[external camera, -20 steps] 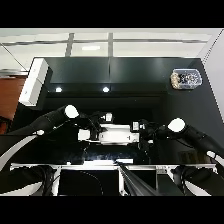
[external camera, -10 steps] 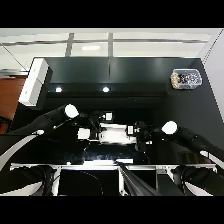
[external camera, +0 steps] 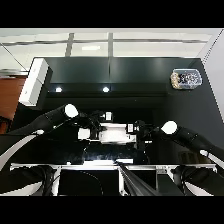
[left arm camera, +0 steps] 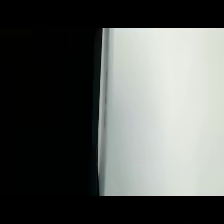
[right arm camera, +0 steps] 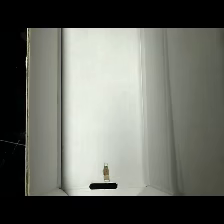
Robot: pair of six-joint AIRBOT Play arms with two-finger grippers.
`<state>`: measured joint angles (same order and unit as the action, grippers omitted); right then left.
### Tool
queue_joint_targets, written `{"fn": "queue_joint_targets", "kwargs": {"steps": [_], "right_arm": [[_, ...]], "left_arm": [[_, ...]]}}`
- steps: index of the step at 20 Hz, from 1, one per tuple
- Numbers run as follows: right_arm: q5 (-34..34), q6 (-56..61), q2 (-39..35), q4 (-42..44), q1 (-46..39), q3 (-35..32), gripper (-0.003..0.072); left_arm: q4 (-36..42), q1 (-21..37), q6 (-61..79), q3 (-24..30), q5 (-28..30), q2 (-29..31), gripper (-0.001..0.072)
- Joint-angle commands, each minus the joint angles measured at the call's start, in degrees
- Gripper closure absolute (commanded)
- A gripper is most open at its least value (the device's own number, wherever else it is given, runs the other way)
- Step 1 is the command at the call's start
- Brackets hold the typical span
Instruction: Fold the box and place the chain.
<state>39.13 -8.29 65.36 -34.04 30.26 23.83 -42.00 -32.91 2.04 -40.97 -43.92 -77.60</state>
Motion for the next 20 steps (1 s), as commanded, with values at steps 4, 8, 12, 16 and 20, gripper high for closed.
{"fn": "queue_joint_targets", "kwargs": {"steps": [4, 8, 12, 16, 20], "right_arm": [[0.44, 0.52, 0.02, -0.24, -0.26, 0.07, 0.0171], [0.44, 0.50, 0.02, -0.22, -0.28, 0.07, 0.0226], [0.46, 0.50, 0.02, -0.22, -0.28, 0.07, 0.0226], [0.46, 0.52, 0.02, -0.24, -0.28, 0.07, 0.0225], [0.46, 0.52, 0.02, -0.24, -0.26, 0.07, 0.0225]], "left_arm": [[-0.11, 0.02, 0.07, -0.04, -0.24, 0.00, 0.0679], [-0.15, 0.02, -1.55, -0.07, -1.22, 0.00, 0.0662], [-1.14, 0.61, -5.09, -0.37, -3.23, 2.05, 0.0165], [-10.58, 2.62, -19.39, -0.37, -5.97, 9.07, 0.0168], [-20.92, 4.46, -35.30, -0.37, -13.33, 16.83, 0.0358]]}}
